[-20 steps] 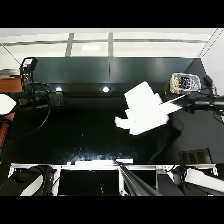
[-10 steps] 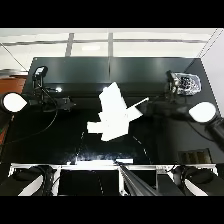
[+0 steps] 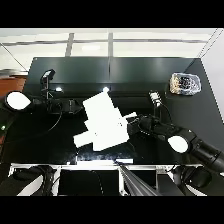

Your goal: Fold the box and place the chain.

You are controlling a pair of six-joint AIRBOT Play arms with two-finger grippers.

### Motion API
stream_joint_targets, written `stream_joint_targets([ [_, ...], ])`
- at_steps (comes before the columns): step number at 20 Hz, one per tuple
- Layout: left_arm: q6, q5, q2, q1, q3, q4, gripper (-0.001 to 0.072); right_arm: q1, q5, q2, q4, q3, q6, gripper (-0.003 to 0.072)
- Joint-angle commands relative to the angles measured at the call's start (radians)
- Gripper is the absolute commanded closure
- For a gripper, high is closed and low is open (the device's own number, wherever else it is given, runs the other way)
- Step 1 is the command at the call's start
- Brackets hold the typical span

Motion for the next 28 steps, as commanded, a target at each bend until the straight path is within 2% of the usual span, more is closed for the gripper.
stream_joint_targets([
  [1, 0.084, -0.014, -0.002, 0.014, -0.061, -0.115, 0.0001, 0.024, -0.169, 0.002, 0.042, -0.082, 0.006, 0.0664],
  [6, 0.199, -0.013, -0.014, 0.048, -0.13, -0.16, 0.0001, 0.043, -0.123, 0.002, 0.037, -0.087, -0.001, 0.0664],
  [7, 0.277, -0.013, -0.032, 0.048, -0.129, -0.216, 0.0001, 0.043, -0.117, 0.002, 0.04, -0.087, -0.001, 0.0665],
  [9, 0.439, -0.003, -0.092, 0.048, -0.129, -0.34, 0.0, 0.043, -0.097, 0.002, 0.04, -0.087, -0.001, 0.0665],
  [12, 0.58, 0.033, -0.211, 0.05, -0.124, -0.451, 0.0, 0.043, -0.079, 0.002, 0.04, -0.087, -0.001, 0.0664],
  [15, 0.776, -0.069, -0.338, 0.048, -0.124, -0.548, 0.0, 0.043, -0.079, 0.002, 0.043, -0.087, 0.001, 0.0664],
  [17, 0.795, -0.1, -0.413, 0.053, -0.123, -0.575, 0.0001, 0.043, -0.076, 0.002, 0.043, -0.087, 0.003, 0.0664],
  [21, 1.028, -0.304, -0.526, 0.053, -0.088, -0.697, 0.0002, 0.043, -0.037, 0.002, 0.043, -0.087, 0.003, 0.0664],
  [25, 1.035, -0.319, -0.565, 0.055, -0.029, -0.634, 0.0002, 0.043, -0.031, 0.002, 0.043, -0.087, 0.007, 0.0664],
  [28, 1.038, -0.414, -0.594, 0.048, 0.025, -0.523, 0.0047, 0.043, -0.031, 0.002, 0.043, -0.087, 0.007, 0.0664],
])
